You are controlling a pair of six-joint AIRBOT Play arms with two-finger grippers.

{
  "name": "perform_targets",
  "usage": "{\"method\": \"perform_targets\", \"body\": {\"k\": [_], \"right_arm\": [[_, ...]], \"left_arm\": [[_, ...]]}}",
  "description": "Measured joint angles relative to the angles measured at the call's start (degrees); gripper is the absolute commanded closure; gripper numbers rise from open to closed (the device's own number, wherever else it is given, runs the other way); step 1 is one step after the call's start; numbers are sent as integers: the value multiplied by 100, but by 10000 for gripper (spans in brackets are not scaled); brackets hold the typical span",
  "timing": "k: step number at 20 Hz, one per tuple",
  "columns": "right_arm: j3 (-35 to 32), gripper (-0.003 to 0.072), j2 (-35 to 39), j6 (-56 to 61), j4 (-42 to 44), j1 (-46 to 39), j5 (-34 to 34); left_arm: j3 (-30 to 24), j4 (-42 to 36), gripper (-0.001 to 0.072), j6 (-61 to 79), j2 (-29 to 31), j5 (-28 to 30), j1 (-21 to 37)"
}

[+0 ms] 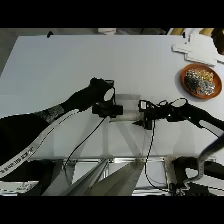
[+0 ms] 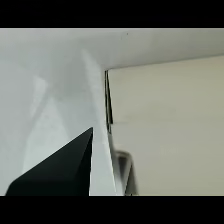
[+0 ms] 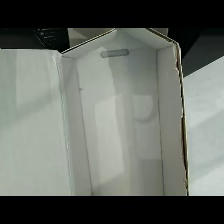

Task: Fold the box and place the chain.

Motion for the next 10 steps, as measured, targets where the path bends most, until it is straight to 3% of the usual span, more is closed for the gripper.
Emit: {"method": "perform_targets", "body": {"k": [2,3,4,10], "right_arm": [[0,391,0,0,0,0,0],[0,391,0,0,-2,0,0],[0,391,-2,0,0,0,0],[0,391,-2,0,-2,0,0]], "left_arm": [[146,94,451,-114,-105,-42,-20],[223,114,542,-144,-164,-79,-26],[293,114,575,-164,-219,-120,-31],[444,107,553,-251,-413,-210,-63]]}}
